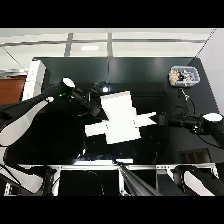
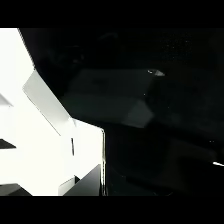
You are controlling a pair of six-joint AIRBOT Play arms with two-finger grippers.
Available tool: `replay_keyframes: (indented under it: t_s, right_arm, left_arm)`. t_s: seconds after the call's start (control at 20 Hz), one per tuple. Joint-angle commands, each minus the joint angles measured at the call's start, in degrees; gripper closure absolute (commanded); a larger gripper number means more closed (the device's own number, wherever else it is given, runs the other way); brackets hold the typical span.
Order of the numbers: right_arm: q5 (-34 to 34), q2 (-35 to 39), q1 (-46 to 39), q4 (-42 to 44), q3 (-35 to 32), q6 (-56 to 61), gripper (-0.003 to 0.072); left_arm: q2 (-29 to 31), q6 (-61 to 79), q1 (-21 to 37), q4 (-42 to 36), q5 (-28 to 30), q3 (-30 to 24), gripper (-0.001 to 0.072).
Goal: Fold the box and place the chain.
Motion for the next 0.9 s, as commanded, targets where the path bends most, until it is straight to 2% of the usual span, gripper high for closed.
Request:
replay_keyframes:
  t_s: [0.0,0.2,0.45,0.85]
  right_arm:
    - [0.72,0.02,0.07,-0.04,0.00,0.00,0.0673]
    - [1.16,0.04,0.07,-0.07,0.00,0.00,0.0674]
    - [1.16,0.04,0.07,-0.07,0.00,0.00,0.0673]
    - [1.01,0.02,0.07,-0.11,0.00,-0.02,0.0674]
  left_arm:
    - [-0.04,-0.02,0.07,-0.11,1.05,0.07,0.0415]
    - [-0.04,-1.33,0.17,-1.25,3.41,0.07,0.0415]
    - [-0.04,-2.16,1.11,-2.14,2.36,0.07,0.0415]
    - [-0.04,-1.66,-0.55,-2.36,2.10,1.46,0.0417]
